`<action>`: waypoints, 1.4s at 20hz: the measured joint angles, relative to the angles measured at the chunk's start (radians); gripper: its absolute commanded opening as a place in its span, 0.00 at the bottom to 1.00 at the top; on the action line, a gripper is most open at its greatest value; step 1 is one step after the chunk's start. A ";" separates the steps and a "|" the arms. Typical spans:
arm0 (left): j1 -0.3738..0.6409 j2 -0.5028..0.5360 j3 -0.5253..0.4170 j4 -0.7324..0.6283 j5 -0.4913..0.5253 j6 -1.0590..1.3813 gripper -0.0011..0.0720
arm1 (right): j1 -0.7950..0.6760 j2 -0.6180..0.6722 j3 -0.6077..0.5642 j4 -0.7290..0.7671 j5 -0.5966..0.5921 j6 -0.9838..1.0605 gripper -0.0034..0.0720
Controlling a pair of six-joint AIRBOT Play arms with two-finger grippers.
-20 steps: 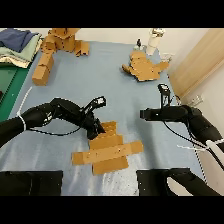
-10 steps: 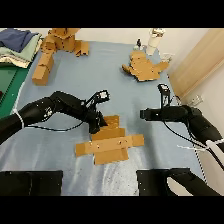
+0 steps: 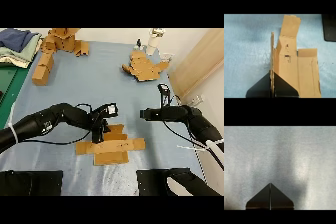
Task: Fold the box.
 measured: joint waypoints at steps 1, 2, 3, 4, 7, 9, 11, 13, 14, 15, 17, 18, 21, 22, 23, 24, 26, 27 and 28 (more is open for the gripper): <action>-0.005 0.009 -0.013 0.003 -0.010 -0.010 0.03 | 0.000 0.000 0.000 0.000 0.001 0.000 0.05; -0.008 0.016 -0.026 0.007 -0.015 -0.019 0.03 | 0.000 0.000 0.000 -0.001 0.001 0.000 0.05; -0.011 0.021 -0.038 0.010 -0.022 -0.029 0.03 | 0.000 0.000 0.000 0.000 0.004 0.000 0.05; -0.013 0.024 -0.048 0.011 -0.024 -0.039 0.03 | 0.000 0.000 0.000 0.000 0.004 0.000 0.05; -0.016 0.030 -0.069 0.014 -0.029 -0.063 0.03 | 0.000 0.000 0.000 0.000 0.005 0.000 0.05; -0.017 0.032 -0.075 0.014 -0.032 -0.073 0.03 | 0.000 0.000 0.000 0.000 0.006 0.000 0.05; -0.020 0.032 -0.079 0.014 -0.029 -0.080 0.03 | 0.000 0.000 0.000 0.000 0.007 0.000 0.05; -0.035 0.032 -0.080 0.020 -0.026 -0.083 0.03 | 0.000 0.000 0.000 0.000 0.007 0.000 0.05; -0.047 0.033 -0.081 0.024 -0.030 -0.084 0.03 | 0.000 0.000 0.000 0.000 0.007 0.000 0.05; -0.060 0.034 -0.081 0.032 -0.036 -0.084 0.03 | 0.000 0.000 0.000 0.001 0.007 0.000 0.05; -0.090 0.040 -0.082 0.050 -0.059 -0.084 0.03 | 0.000 0.000 0.000 0.000 0.007 0.000 0.05; -0.101 0.045 -0.082 0.056 -0.076 -0.082 0.03 | 0.000 0.000 0.000 0.000 0.007 0.000 0.05; -0.120 0.072 -0.082 0.072 -0.124 -0.067 0.03 | 0.000 0.000 0.000 0.000 0.007 0.000 0.05; -0.122 0.082 -0.082 0.079 -0.132 -0.064 0.03 | 0.000 0.000 0.000 0.000 0.007 0.000 0.05; -0.125 0.091 -0.082 0.084 -0.141 -0.063 0.03 | 0.000 0.000 0.000 0.000 0.007 0.000 0.05; -0.126 0.100 -0.082 0.087 -0.146 -0.063 0.03 | 0.000 0.000 0.000 0.000 0.007 0.000 0.05; -0.128 0.109 -0.086 0.094 -0.155 -0.062 0.03 | 0.000 0.000 0.000 0.000 0.007 0.000 0.05; -0.129 0.110 -0.090 0.095 -0.156 -0.062 0.03 | 0.000 0.000 0.000 0.001 0.007 0.000 0.05; -0.129 0.109 -0.096 0.097 -0.159 -0.061 0.03 | 0.000 0.000 0.000 0.000 0.007 0.000 0.05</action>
